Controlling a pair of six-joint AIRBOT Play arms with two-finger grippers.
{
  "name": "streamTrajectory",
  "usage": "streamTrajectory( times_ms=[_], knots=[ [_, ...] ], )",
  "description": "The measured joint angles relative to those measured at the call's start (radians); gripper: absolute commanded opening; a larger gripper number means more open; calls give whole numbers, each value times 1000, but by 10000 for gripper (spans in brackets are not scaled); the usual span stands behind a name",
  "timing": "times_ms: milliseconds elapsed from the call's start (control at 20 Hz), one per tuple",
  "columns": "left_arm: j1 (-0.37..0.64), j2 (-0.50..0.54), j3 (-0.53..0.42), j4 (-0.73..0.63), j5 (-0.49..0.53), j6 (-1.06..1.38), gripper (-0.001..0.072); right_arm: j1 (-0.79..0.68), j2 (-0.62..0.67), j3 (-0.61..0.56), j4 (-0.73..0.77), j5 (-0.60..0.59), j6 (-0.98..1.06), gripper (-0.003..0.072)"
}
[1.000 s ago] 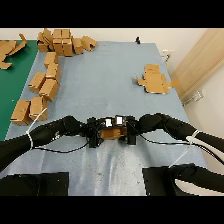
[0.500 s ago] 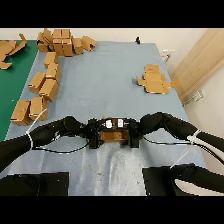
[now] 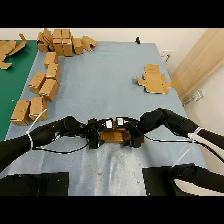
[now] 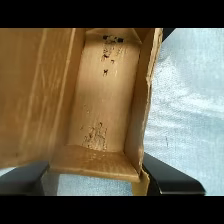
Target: Fold the box.
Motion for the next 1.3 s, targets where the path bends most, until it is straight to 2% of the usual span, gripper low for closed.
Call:
streamTrajectory(
  times_ms=[400,850,1150,1300],
  knots=[
    [1,0,0,-2,17,-4,525,-5,-13,4,-91,66,69,714],
    [2,0,1,0,5,-2,525,-35,-57,6,-117,100,97,714],
    [1,0,1,1,4,-2,525,-76,-60,20,-135,137,117,712],
    [1,0,1,0,3,-1,525,-82,-40,23,-142,118,123,712]
  ],
)
